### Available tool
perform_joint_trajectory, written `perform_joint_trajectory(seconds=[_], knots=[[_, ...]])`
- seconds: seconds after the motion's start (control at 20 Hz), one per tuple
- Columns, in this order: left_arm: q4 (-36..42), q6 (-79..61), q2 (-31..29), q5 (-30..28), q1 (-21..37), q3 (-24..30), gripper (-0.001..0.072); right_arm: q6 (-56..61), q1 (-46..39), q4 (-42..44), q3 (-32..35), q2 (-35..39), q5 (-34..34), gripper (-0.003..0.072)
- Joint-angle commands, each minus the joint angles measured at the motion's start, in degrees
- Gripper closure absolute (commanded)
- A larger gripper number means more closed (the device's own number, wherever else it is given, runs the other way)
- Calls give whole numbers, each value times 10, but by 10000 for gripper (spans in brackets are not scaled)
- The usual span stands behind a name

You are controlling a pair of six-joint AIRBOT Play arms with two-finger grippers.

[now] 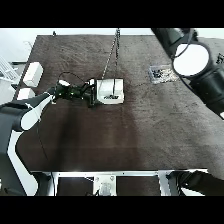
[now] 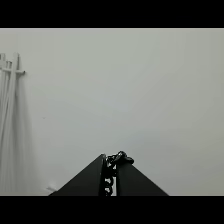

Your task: Fold the box and place the chain.

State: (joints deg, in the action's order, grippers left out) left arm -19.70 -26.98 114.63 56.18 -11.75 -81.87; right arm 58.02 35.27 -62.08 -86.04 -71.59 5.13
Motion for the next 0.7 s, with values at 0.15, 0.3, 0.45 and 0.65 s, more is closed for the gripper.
perform_joint_trajectory(seconds=[0.15,0.3,0.45,0.65], knots=[[0,0,0,0,0,0,360,28,0,-2,20,-21,26,682],[0,0,0,0,0,0,361,28,0,-27,13,-21,78,682],[0,0,0,0,0,0,361,28,0,-36,-4,-21,80,682],[0,0,0,0,0,0,360,28,-1,-36,-4,-23,49,682]])
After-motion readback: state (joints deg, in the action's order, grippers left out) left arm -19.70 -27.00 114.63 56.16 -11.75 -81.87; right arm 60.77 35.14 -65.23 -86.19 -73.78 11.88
